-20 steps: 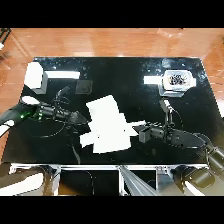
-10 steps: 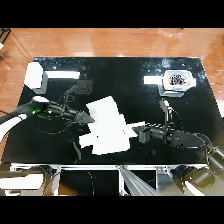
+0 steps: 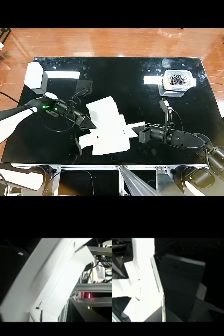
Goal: Fold the box and place the chain.
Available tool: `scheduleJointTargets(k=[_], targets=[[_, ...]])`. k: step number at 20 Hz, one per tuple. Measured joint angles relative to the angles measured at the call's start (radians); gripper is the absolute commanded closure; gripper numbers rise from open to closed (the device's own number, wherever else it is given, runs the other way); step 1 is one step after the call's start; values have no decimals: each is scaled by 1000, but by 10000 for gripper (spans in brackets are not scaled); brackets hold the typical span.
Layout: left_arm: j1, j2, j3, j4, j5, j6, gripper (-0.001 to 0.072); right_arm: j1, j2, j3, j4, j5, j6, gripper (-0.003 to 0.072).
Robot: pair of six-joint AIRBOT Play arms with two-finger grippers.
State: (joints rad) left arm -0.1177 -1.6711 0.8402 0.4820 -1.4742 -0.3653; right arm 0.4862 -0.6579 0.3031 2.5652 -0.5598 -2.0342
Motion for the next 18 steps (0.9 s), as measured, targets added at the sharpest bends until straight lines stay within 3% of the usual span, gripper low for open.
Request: scheduleJointTargets(k=[3, 9, 13, 14, 17, 18], targets=[[-12, -5, 3, 3, -1, 18, 211, 0, 0, 0, 0, 8, 0, 666], [-26, -8, 3, 1, 9, 38, 212, 0, 0, 0, 0, 16, 0, 666], [-30, -8, 4, -10, 19, 45, 282, 0, 0, 0, 0, 18, 5, 666], [-30, -8, 4, -6, 19, 45, 355, 0, 0, 0, 0, 18, 5, 666], [-30, -8, 4, 2, 17, 56, 472, 0, 0, 0, 0, 18, 7, 666], [-30, -8, 4, 3, 3, 71, 473, 0, 0, 0, -1, 18, 7, 666]])
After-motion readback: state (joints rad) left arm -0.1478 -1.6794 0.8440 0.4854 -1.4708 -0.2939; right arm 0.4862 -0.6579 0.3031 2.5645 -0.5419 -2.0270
